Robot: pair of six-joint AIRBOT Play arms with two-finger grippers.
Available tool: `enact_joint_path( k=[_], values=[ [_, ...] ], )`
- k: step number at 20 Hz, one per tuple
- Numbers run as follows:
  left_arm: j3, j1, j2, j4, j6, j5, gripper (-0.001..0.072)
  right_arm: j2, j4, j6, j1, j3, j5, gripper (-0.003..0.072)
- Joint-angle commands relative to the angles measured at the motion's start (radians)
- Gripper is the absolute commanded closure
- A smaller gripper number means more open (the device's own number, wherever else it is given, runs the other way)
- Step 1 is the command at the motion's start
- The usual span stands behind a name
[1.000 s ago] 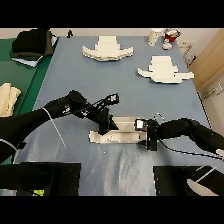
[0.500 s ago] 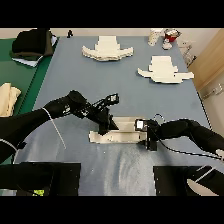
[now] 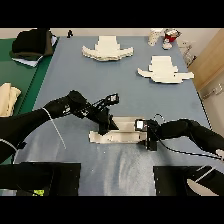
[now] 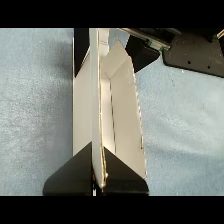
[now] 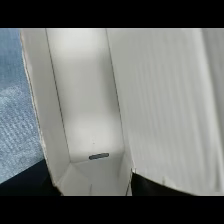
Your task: Fold the box.
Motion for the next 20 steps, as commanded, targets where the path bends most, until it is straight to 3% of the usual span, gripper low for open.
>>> enact_joint_path(
  k=[1, 18, 19, 20],
  values=[
    [0.001, 0.000, 0.001, 0.000, 0.000, 0.000, 0.0697, 0.000, 0.000, 0.000, 0.001, -0.001, 0.000, 0.0179],
    [0.001, 0.000, 0.001, 0.002, 0.000, 0.018, 0.0678, -0.001, 0.000, 0.000, 0.001, 0.000, 0.000, 0.0178],
    [0.001, 0.000, 0.001, 0.002, -0.003, 0.018, 0.0422, -0.001, 0.000, 0.000, 0.001, 0.000, 0.000, 0.0178],
    [0.001, 0.000, 0.001, 0.001, -0.040, 0.021, 0.0257, -0.001, 0.000, 0.000, 0.001, 0.000, 0.000, 0.0178]
  ],
)
